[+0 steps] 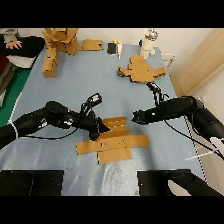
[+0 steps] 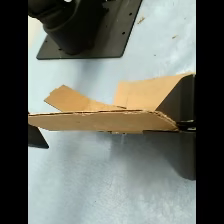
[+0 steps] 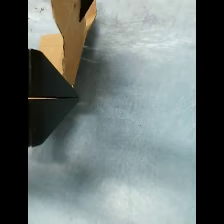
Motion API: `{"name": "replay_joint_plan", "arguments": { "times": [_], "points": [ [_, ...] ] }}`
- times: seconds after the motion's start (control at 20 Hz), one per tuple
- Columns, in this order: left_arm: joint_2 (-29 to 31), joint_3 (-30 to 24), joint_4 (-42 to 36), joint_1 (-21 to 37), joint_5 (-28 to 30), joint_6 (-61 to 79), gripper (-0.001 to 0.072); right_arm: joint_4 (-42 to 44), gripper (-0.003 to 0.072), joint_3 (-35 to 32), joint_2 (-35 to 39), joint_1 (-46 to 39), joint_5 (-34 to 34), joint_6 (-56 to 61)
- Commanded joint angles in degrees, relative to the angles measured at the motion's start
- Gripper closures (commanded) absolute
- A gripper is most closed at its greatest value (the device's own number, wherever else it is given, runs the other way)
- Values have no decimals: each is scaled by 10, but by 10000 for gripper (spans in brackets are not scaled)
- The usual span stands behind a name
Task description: Fold the box.
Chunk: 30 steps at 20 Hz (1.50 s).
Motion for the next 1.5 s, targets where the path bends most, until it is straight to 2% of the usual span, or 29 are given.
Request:
{"name": "replay_joint_plan", "arguments": {
  "times": [0.0, 0.1, 0.2, 0.3, 0.55, 0.7, 1.05, 1.25, 1.45],
  "points": [
    [2, -6, -1, -15, 47, 39, 700, -4, 680, 0, 0, 17, -62, 40],
    [2, -9, -1, -15, 49, 42, 700, -59, 680, -12, 3, 56, -87, 78],
    [2, -10, -1, -15, 49, 52, 700, -153, 681, -31, 4, 94, -88, 143],
    [1, -10, -1, -15, 50, 56, 700, -195, 681, -53, 4, 118, -87, 179],
    [-11, -11, -2, -15, 45, 66, 700, -210, 681, -113, 2, 123, -11, 189],
    [-12, -12, -2, -15, 16, 80, 700, -211, 681, -114, 5, 123, -5, 189],
    [-23, -14, -9, -15, 2, 119, 700, -230, 681, -114, 42, 124, 16, 223],
    [-23, -38, -35, -15, 2, 158, 700, -243, 681, -114, 75, 123, 46, 254],
    [-23, -45, -35, -15, 4, 169, 699, -243, 681, -114, 77, 124, 64, 263]
  ]
}}
